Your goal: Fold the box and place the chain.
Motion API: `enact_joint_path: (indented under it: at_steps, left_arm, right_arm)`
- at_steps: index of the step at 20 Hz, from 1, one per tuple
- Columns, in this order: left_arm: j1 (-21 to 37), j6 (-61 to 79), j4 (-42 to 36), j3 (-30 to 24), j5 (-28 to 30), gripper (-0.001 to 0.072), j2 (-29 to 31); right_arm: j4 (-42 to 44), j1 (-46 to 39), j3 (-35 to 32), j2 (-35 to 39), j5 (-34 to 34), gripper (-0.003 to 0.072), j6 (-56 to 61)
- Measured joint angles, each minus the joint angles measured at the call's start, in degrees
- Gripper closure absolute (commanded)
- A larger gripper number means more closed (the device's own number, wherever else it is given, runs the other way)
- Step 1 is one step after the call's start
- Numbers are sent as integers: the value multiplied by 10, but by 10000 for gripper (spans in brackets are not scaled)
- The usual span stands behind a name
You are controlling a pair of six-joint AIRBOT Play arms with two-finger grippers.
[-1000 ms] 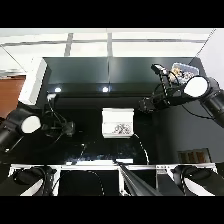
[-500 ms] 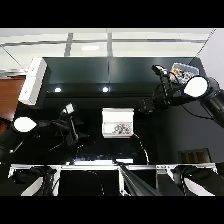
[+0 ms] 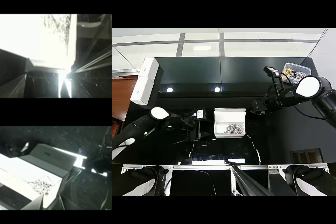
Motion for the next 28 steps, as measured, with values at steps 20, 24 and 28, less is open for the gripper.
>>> enact_joint_path:
  at_steps: [20, 24, 28]
  left_arm:
    - [-71, 6, -20, 52, 15, 313, -80]
    - [-72, 6, -19, 52, 18, 313, -80]
    - [-72, 6, -19, 52, 18, 313, -80]
  right_arm:
    - [17, 0, 0, -3, -132, 43, 15]
    - [22, 9, -1, -40, -160, 85, -18]
    - [24, 31, 7, -58, -121, 82, -230]
